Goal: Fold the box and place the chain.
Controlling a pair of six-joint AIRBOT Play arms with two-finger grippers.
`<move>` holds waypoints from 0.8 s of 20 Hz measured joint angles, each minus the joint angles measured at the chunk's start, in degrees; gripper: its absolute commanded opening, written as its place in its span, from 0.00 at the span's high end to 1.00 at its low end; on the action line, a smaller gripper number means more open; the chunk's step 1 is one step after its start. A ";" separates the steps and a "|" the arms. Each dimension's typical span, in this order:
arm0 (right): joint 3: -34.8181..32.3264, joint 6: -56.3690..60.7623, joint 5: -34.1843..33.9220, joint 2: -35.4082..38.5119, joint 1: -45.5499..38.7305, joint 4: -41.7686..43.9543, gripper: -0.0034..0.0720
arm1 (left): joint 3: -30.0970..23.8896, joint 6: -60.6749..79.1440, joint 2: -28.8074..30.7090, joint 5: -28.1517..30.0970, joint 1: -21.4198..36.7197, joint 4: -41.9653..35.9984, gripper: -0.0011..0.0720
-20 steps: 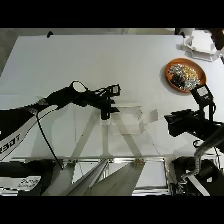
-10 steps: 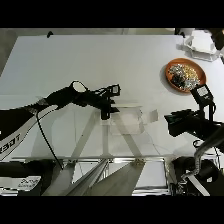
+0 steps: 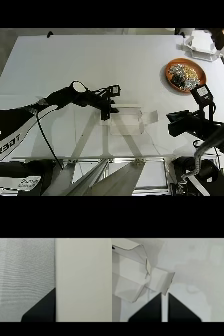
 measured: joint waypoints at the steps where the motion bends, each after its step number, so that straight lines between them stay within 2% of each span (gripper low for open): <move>1: 0.00 -0.68 -0.02 0.00 -0.02 0.00 0.94 | 0.00 0.00 0.00 -0.04 0.00 0.00 0.97; 4: -0.11 -6.95 -0.70 -0.52 -0.02 2.05 0.94 | 0.00 0.00 0.00 -0.11 0.00 -0.02 0.97; 6: -0.79 -15.13 -1.29 -2.05 -0.02 6.27 0.94 | 0.00 0.02 0.00 -0.11 0.00 -0.02 0.97; 7: -1.29 -19.87 -1.46 -3.23 0.00 8.92 0.88 | 0.00 0.02 0.00 -0.13 0.00 -0.02 0.97; 9: -2.16 -31.30 -1.68 -6.80 0.00 14.47 0.46 | 0.00 0.02 0.00 -0.13 0.00 -0.04 0.97; 10: -2.43 -36.63 -1.70 -8.76 0.00 16.26 0.30 | 0.00 0.00 0.00 -0.13 0.00 -0.04 0.97; 11: -2.62 -41.97 -1.70 -10.93 0.00 17.64 0.22 | 0.00 0.00 0.00 -0.13 0.00 -0.04 0.97; 13: -2.86 -50.34 -1.62 -14.95 0.00 18.67 0.11 | 0.00 0.02 0.00 -0.13 0.00 -0.07 0.97; 16: -3.15 -57.53 -1.11 -19.45 0.00 17.77 0.11 | 0.00 0.02 0.00 -0.13 0.00 -0.07 0.97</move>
